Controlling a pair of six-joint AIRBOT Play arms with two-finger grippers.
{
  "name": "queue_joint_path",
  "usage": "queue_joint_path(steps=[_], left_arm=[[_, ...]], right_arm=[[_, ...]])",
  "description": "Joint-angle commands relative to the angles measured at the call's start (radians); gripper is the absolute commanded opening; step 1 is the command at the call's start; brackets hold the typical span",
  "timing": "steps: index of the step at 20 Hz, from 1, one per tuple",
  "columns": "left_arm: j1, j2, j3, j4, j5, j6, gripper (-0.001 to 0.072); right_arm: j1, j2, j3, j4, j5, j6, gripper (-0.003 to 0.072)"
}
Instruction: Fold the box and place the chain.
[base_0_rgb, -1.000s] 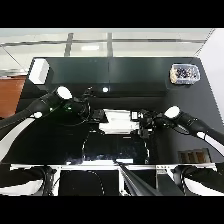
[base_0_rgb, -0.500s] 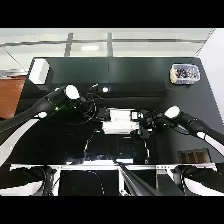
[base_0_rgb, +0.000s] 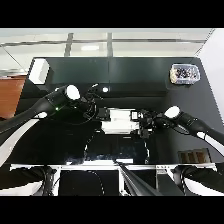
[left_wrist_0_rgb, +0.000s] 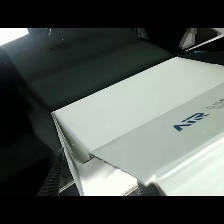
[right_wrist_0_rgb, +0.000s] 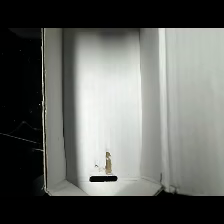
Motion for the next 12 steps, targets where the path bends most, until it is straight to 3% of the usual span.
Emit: queue_joint_path(steps=[1,6,12], left_arm=[[0.0,0.039,-0.003,0.049,0.051,-0.008,0.0498],[-0.018,0.064,-0.033,0.099,0.024,-0.035,0.0499],[-0.078,0.083,-0.067,0.105,0.097,-0.077,0.0498]], right_arm=[[0.0,0.0,0.0,0.0,0.0,0.0,0.0479],[0.0,0.0,0.0,0.0,0.0,0.0,0.0479],[0.0,0.0,0.0,0.0,0.0,0.0,0.0479]])
